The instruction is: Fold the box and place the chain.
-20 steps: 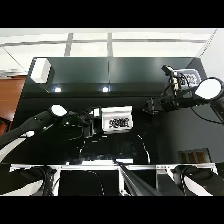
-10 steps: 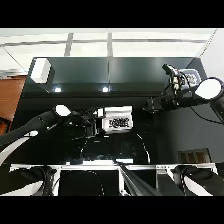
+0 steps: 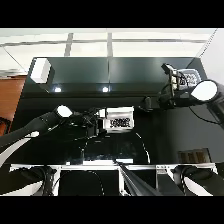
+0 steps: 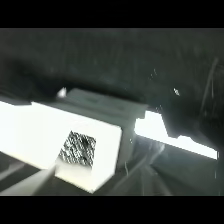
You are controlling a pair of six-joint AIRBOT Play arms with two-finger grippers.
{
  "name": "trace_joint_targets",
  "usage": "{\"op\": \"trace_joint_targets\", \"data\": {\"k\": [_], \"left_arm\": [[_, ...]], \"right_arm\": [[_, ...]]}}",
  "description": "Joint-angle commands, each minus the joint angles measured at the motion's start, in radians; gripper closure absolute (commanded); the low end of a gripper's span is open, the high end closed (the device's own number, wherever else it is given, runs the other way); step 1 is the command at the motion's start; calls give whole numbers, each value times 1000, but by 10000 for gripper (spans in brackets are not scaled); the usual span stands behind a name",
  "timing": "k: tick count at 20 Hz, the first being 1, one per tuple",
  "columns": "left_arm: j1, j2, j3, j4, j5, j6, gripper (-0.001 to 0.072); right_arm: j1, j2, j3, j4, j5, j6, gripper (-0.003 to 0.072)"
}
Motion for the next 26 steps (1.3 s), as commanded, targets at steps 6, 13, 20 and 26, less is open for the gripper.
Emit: {"op": "trace_joint_targets", "data": {"k": [6,13,20,26], "left_arm": [[-1,-1,0,2,5,0,383],[-1,-1,0,2,5,0,383],[-3,-1,0,5,5,0,383],[-3,-1,0,5,5,0,383]], "right_arm": [[115,-200,-10,164,-305,-340,0],[110,-201,48,92,68,-985,19],[134,-203,27,164,39,-1281,19],[134,-203,2,175,40,-1281,232]]}}
